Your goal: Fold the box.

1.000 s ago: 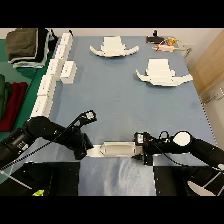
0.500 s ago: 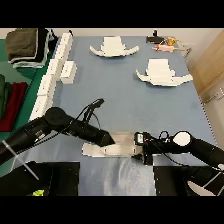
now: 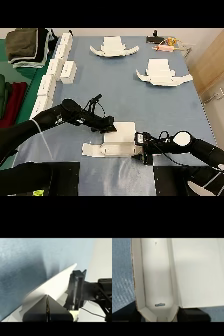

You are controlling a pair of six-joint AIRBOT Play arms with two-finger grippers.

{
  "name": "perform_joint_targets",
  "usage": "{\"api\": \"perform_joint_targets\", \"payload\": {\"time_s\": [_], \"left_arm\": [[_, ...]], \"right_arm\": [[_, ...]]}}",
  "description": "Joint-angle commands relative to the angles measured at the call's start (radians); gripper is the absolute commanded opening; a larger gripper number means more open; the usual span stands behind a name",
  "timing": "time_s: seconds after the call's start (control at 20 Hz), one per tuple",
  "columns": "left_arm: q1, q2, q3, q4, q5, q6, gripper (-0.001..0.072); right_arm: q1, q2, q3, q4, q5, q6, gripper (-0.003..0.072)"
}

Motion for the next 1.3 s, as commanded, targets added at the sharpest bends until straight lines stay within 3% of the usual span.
{"api": "perform_joint_targets", "payload": {"time_s": [0.0,0.7,0.95,1.05,1.25], "left_arm": [[-0.016,-0.096,0.003,-0.002,-0.019,-0.031,0.0015],[-0.008,-0.088,0.016,-0.061,-0.073,0.08,0.0015],[0.093,0.119,0.032,0.002,-0.106,0.156,0.0015],[0.142,0.237,0.032,0.092,-0.118,0.155,0.0015],[0.188,0.443,0.027,0.34,-0.238,0.156,0.0015]], "right_arm": [[0.0,0.001,0.001,0.0,0.001,0.001,0.0437],[0.0,0.001,0.001,0.0,0.001,0.001,0.0437],[0.0,0.001,0.001,0.0,0.001,0.001,0.0437],[0.0,0.001,0.001,0.0,0.001,0.001,0.0437],[-0.001,0.001,0.001,0.0,0.001,0.001,0.0437]]}}
